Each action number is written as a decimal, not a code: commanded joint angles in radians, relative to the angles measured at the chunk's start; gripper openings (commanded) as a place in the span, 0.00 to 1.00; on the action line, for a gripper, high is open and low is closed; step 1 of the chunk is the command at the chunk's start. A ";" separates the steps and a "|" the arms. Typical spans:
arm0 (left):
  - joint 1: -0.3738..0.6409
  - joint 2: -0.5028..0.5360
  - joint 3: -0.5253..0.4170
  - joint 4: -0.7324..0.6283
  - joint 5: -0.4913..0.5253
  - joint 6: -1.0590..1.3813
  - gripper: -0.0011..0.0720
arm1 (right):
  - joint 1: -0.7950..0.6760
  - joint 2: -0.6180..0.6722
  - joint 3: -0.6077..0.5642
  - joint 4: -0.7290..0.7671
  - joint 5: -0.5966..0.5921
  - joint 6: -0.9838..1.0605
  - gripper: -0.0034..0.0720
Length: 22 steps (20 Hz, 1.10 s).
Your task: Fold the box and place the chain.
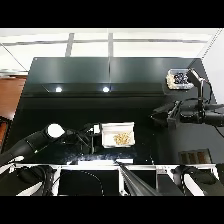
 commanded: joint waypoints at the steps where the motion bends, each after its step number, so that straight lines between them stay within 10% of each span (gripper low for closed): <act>1: 0.000 -0.006 0.001 -0.017 0.026 0.019 0.98 | 0.000 0.001 0.000 0.000 -0.002 0.000 0.70; 22: -0.041 -0.072 0.037 -0.019 0.053 0.095 0.93 | 0.000 0.001 0.000 0.000 -0.009 0.000 0.70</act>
